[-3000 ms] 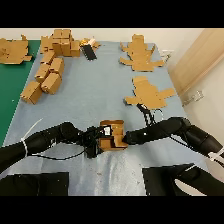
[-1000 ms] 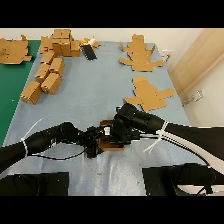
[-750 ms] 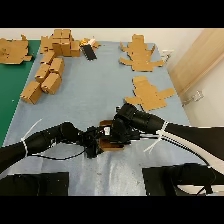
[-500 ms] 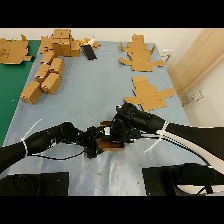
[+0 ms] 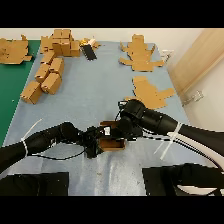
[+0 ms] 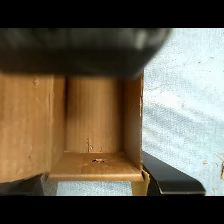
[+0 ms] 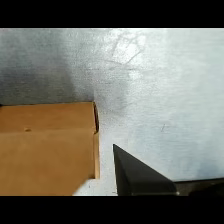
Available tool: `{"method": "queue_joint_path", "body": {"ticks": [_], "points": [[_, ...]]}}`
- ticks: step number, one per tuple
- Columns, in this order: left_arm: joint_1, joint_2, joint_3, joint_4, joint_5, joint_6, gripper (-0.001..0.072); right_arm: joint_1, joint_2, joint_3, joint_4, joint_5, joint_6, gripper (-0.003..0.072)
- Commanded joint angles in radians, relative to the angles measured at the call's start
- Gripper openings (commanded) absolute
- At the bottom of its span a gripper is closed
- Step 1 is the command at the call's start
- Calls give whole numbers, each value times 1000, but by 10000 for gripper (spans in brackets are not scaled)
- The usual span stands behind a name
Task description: Fold the box.
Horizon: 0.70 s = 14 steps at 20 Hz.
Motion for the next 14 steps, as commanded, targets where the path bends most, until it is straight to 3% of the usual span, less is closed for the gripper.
{"method": "queue_joint_path", "body": {"ticks": [1, 8, 11, 12, 14], "points": [[0, 1, 0, 0, 0, 0, 525, 0, 45, 0, -27, -20, 27, 380], [0, 1, 0, 0, 0, 0, 525, -2, 71, 0, -76, -56, 27, 350], [0, 1, 0, 0, 0, 0, 526, -22, 81, -1, -120, -56, -7, 162], [0, 1, 0, 0, 0, 0, 525, -46, 87, -6, -120, -56, -44, 150], [0, 1, 0, 0, 0, 0, 525, -127, 107, -32, -115, -60, -102, -2]]}}
